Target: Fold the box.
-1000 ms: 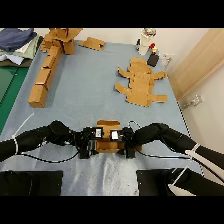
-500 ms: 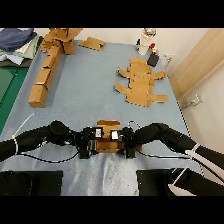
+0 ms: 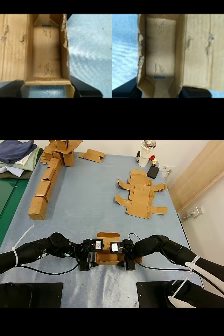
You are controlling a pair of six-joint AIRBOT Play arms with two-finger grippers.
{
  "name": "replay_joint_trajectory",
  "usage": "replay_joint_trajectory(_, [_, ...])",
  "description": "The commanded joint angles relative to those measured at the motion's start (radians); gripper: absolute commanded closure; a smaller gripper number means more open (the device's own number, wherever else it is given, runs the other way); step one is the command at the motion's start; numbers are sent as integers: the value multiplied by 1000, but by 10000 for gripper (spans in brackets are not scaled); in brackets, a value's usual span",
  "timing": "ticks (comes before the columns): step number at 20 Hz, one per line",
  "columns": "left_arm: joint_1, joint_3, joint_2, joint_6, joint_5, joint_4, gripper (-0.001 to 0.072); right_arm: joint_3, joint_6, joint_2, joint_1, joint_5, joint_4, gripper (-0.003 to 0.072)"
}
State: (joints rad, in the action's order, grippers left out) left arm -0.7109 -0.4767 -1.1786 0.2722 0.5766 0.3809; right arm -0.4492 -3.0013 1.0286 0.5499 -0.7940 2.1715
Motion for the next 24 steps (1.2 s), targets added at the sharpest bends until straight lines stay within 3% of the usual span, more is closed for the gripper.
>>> replay_joint_trajectory(1, [1, 0, 0, 1, -1, 0, 291, 0, 0, 0, 0, -2, -7, 24])
replay_joint_trajectory(2, [0, 0, 0, 0, 0, 0, 292, 0, 0, 0, 0, -8, -6, -30])
replay_joint_trajectory(3, [0, 0, 0, 0, 2, 0, 291, 0, 0, -1, 0, -12, -13, -34])
replay_joint_trajectory(11, [0, 0, 0, 0, 1, 0, 292, -61, 70, -50, -39, -216, -80, -34])
replay_joint_trajectory(18, [0, 0, 0, 1, 1, 0, 292, -137, 108, -143, -114, -298, -183, -34])
replay_joint_trajectory(21, [0, 0, 0, 0, 2, 0, 292, -175, 269, -196, -113, -351, -159, -27])
replay_joint_trajectory(22, [0, 0, 0, 0, 1, 0, 291, -175, 372, -210, -113, -348, -104, 46])
replay_joint_trajectory(24, [0, 0, 0, 0, 1, 0, 291, -175, 600, -210, -113, -351, 9, 306])
